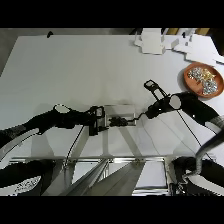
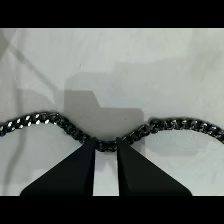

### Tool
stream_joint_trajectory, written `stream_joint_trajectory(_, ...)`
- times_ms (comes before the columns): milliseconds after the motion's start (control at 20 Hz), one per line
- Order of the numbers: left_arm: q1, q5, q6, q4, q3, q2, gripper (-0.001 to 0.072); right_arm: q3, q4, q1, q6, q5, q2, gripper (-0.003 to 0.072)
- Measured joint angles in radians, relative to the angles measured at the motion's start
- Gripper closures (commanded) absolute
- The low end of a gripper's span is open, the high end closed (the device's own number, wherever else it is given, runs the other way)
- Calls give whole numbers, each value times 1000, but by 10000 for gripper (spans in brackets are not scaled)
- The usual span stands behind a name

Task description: Fold the box and place the chain.

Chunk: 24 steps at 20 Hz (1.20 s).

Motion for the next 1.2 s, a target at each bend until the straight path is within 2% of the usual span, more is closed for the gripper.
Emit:
stream_joint_trajectory(700, 0, 0, 0, 0, 0, 0, 438, 0, -83, -17, 126, -2, 7, 478)
stream_joint_trajectory(750, 0, 0, 0, 0, 0, 0, 438, 0, -88, -18, 129, -8, 7, 421)
stream_joint_trajectory(800, 0, 0, 0, 0, 0, 0, 438, 0, -89, -19, 132, -17, 7, 401)
stream_joint_trajectory(1050, 0, 0, 0, 0, 0, 0, 438, 0, -94, -20, 137, -47, -10, 418)
stream_joint_trajectory(1150, 0, 0, 0, 0, 0, 0, 438, 0, -96, -20, 138, -45, -27, 510)
stream_joint_trajectory(1200, 0, 0, 0, 0, 0, 0, 438, 0, -96, -20, 139, -43, -33, 510)
